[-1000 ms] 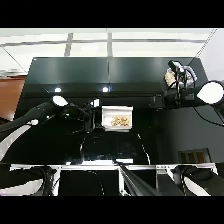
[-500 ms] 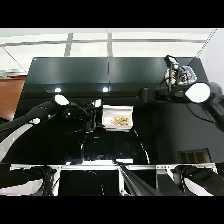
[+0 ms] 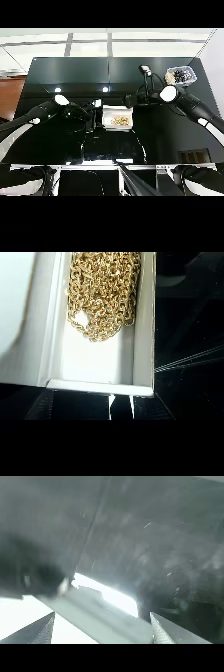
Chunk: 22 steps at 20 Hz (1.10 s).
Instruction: Fold the box and place the chain.
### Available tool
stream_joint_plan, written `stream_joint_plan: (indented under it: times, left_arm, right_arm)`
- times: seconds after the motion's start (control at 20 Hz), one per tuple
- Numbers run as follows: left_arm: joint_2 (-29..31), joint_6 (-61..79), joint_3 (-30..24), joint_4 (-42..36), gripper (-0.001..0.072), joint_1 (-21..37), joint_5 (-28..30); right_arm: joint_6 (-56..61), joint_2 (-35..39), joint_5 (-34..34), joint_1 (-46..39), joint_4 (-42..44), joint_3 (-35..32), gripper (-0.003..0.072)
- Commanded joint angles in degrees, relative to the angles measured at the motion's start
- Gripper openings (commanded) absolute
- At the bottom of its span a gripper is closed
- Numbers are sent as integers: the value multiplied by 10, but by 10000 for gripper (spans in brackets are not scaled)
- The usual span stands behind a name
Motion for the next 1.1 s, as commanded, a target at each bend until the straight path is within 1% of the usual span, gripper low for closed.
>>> stream_joint_plan:
  times: [0.0, 0.15, 0.25, 0.45, 1.0, 1.05]
  left_arm:
    - [0, 0, 1, 0, 385, 0, 0]
    - [0, 0, 1, 0, 385, 0, 0]
    - [0, 0, 1, 0, 385, 0, 0]
    - [0, 0, 1, 0, 385, 0, 0]
    - [0, 0, 1, 18, 385, -10, 1]
    - [0, 0, 1, 18, 386, -10, 1]
  right_arm:
    - [-243, 22, 91, 5, 9, 7, 663]
    - [-315, 45, 114, 5, 9, 14, 663]
    - [-345, 40, 135, 10, 9, 11, 664]
    - [-452, 22, 138, 44, 9, 9, 664]
    - [-466, 11, 153, 47, 11, 9, 662]
    - [-466, 9, 158, 47, 10, 9, 578]
